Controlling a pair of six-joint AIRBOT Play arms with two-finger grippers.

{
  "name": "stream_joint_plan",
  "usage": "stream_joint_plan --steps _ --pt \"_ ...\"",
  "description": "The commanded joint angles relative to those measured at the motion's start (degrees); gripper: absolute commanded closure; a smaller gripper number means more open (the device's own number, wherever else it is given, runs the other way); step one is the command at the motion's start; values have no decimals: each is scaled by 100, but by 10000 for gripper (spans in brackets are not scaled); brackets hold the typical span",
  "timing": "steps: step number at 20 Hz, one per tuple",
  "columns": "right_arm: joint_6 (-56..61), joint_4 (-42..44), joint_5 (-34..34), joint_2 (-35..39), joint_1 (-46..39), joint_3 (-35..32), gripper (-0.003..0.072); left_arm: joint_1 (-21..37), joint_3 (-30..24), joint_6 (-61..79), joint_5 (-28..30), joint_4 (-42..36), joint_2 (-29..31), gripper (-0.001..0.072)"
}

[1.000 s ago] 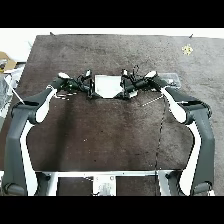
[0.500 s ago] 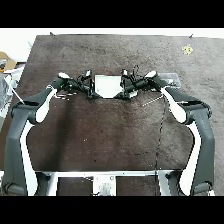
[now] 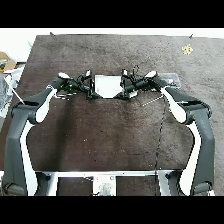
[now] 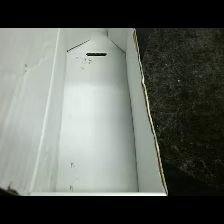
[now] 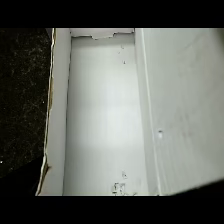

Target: Fold the box and place the chain.

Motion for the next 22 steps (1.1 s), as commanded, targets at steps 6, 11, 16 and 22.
stream_joint_plan --steps 6,11,16,22 --pt "48 4 107 7 2 4 215 4 -2 2 2 2 -4 580" --pt "798 -490 111 98 4 7 -2 4 -2 2 2 2 -4 580" --pt "1261 -1491 127 380 -31 7 -7 4 -2 2 2 2 -4 580" --pt "1915 -1902 282 997 -280 7 -6 4 -2 2 2 2 -4 580"
